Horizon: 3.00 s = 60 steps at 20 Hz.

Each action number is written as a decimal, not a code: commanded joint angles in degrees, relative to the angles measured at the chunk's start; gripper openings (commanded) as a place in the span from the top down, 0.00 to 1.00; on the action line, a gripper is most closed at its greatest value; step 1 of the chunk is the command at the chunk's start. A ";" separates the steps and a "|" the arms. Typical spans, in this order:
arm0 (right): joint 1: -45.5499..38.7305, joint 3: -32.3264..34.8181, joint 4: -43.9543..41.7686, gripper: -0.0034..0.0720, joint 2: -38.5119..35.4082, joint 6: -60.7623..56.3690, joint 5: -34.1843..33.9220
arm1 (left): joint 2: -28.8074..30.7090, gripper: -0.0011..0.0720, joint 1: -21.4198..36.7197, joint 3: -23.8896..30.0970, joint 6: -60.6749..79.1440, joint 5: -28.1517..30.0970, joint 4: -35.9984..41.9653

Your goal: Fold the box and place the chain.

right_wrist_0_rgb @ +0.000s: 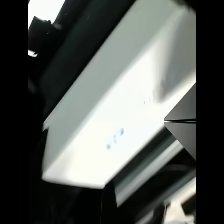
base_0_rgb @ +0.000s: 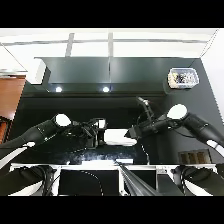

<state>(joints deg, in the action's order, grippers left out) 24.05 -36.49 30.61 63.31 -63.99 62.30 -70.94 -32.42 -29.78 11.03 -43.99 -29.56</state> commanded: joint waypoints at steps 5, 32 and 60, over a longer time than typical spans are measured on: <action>-17.64 -8.55 4.76 0.94 -11.98 -1.11 19.50 | 2.36 0.01 0.04 -0.68 -4.24 0.07 -4.00; -33.53 -8.79 10.19 0.94 -18.56 -1.40 16.72 | -6.99 0.02 -10.25 -20.76 -29.42 -8.02 -11.76; -33.53 -8.79 10.45 0.94 -18.56 -1.36 16.68 | -3.34 0.60 -4.66 -20.22 -54.66 -9.86 -34.69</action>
<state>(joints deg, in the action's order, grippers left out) -9.47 -45.21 41.10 44.77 -65.36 79.00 -77.52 -43.57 -49.98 -36.38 -48.51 -60.47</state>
